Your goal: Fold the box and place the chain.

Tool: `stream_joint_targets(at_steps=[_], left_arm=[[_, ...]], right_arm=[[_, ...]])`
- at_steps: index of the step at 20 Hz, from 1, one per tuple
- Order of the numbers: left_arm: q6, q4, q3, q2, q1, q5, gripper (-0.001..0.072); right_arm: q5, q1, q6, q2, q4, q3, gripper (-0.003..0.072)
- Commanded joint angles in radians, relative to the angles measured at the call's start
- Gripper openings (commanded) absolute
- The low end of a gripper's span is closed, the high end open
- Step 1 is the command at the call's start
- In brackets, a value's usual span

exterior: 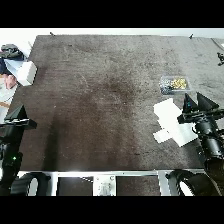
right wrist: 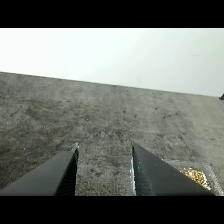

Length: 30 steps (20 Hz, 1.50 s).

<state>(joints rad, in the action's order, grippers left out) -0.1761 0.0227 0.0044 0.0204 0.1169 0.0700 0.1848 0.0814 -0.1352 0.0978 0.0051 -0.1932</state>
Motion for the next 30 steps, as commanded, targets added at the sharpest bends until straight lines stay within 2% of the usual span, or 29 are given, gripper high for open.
stream_joint_targets(at_steps=[1, 7, 9, 12, 14, 17, 20, 21, 23, 25, 27, 30], left_arm=[[0.000, 0.000, 0.000, 0.000, 0.000, 0.000, 0.0011], [0.000, 0.000, 0.000, 0.000, 0.000, 0.000, 0.0011], [0.000, 0.000, 0.000, 0.000, 0.000, 0.000, 0.0011], [0.000, 0.000, 0.000, 0.000, 0.000, 0.000, 0.0011], [0.000, 0.000, 0.000, 0.000, 0.000, 0.000, 0.0011], [0.000, 0.000, 0.000, 0.000, 0.000, 0.000, 0.0011], [0.000, 0.000, 0.000, 0.000, 0.000, 0.000, 0.0011], [0.000, 0.000, 0.000, 0.000, 0.000, 0.000, 0.0011], [0.000, 0.000, 0.000, 0.000, 0.000, 0.000, 0.0011], [0.000, 0.000, 0.000, 0.000, 0.000, 0.000, 0.0011], [0.000, 0.000, 0.000, 0.000, 0.000, -0.001, 0.0011], [0.000, 0.000, 0.000, 0.000, 0.000, 0.000, 0.0011]], right_arm=[[-0.005, 0.000, 0.000, -0.013, -0.006, 0.006, 0.0377], [-0.003, 0.000, 0.000, -0.012, -0.046, -0.002, 0.0378], [0.039, 0.000, 0.000, -0.001, -0.070, -0.039, 0.0385], [0.138, -0.009, 0.000, 0.114, -0.018, -0.134, 0.0386], [0.108, -0.065, -0.003, 0.232, 0.077, -0.210, 0.0400], [-0.121, -0.223, -0.034, 0.413, 0.134, -0.288, 0.0402], [-0.402, -0.436, 0.035, 0.560, 0.084, -0.338, 0.0402], [-0.541, -0.522, 0.141, 0.599, -0.024, -0.364, 0.0402], [-0.793, -0.697, 0.461, 0.684, -0.356, -0.458, 0.0403], [-0.991, -0.838, 0.620, 0.772, -0.585, -0.580, 0.0403], [-1.134, -0.943, 0.726, 0.859, -0.716, -0.710, 0.0404], [-1.395, -1.028, 0.739, 1.042, -0.826, -0.908, 0.0403]])
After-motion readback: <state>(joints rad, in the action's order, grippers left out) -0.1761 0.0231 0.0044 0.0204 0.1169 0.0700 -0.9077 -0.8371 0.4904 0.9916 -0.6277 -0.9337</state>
